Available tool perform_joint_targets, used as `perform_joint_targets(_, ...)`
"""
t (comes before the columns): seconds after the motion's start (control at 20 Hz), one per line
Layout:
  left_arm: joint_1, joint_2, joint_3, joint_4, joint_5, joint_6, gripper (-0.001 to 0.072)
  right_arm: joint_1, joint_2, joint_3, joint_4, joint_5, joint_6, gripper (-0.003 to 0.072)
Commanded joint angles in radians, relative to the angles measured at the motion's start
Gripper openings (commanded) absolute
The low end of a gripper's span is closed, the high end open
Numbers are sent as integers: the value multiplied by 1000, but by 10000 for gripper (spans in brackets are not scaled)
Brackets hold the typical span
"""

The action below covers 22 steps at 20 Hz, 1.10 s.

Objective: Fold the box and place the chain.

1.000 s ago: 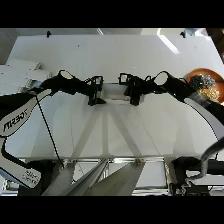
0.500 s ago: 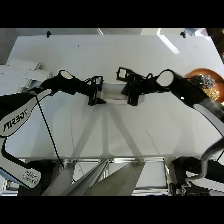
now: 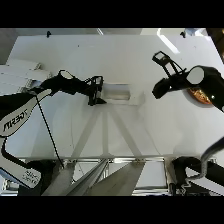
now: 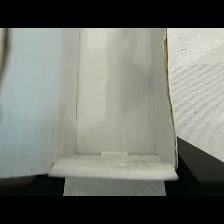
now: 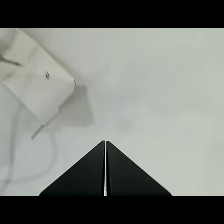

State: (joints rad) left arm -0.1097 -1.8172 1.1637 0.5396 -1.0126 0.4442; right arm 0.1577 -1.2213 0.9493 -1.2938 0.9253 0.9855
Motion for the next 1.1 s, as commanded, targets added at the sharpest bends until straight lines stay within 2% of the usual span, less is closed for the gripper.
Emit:
perform_joint_targets(0.0, 0, 1, 0, 0, 0, 0, 296, -46, -93, -43, 87, 31, 77, 9)
perform_joint_targets(0.2, 0, 1, 0, 0, 0, 0, 296, -21, -247, -43, 293, -10, 2, 9)
perform_joint_targets(0.4, 0, 1, 0, 0, 0, 0, 296, -3, -315, -43, 566, -40, -138, 9)
perform_joint_targets(0.7, 0, 0, 0, 0, 0, 0, 296, 3, -322, -42, 636, -54, -171, 10)
perform_joint_targets(0.9, 0, 1, 0, 0, 0, 0, 296, 3, -309, -41, 784, -36, -237, 33)
perform_joint_targets(0.95, 0, 1, 0, 0, 0, 0, 296, 3, -303, -41, 803, -40, -244, 185)
perform_joint_targets(1.0, 0, 1, 0, 0, 0, 0, 296, 3, -299, -41, 805, -40, -249, 426)
perform_joint_targets(1.05, 0, 1, 0, 0, 0, 0, 296, 3, -298, -41, 804, -33, -250, 493)
